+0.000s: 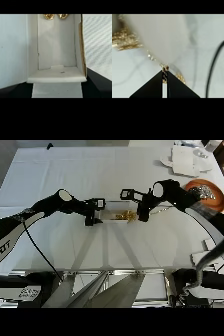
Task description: Fold the box and place the chain.
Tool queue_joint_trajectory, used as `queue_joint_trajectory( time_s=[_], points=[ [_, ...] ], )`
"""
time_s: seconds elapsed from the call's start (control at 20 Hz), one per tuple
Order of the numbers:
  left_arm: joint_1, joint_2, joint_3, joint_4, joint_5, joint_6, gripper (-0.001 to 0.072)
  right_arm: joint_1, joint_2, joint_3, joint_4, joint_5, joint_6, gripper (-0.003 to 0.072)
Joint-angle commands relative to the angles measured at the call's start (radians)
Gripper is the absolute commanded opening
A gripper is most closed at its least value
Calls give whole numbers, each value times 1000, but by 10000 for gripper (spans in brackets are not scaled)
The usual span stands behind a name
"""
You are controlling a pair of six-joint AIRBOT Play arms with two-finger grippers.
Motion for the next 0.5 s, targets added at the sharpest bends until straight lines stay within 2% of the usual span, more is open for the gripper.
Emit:
queue_joint_trajectory(
  time_s=[0.0,0.2,0.45],
  points=[
    [0,0,0,0,0,0,276,19,101,1,21,-3,63,10],
    [0,0,0,0,0,0,276,49,185,1,113,-18,69,11],
    [0,0,0,0,0,0,276,100,199,1,308,-198,70,8]
  ],
)
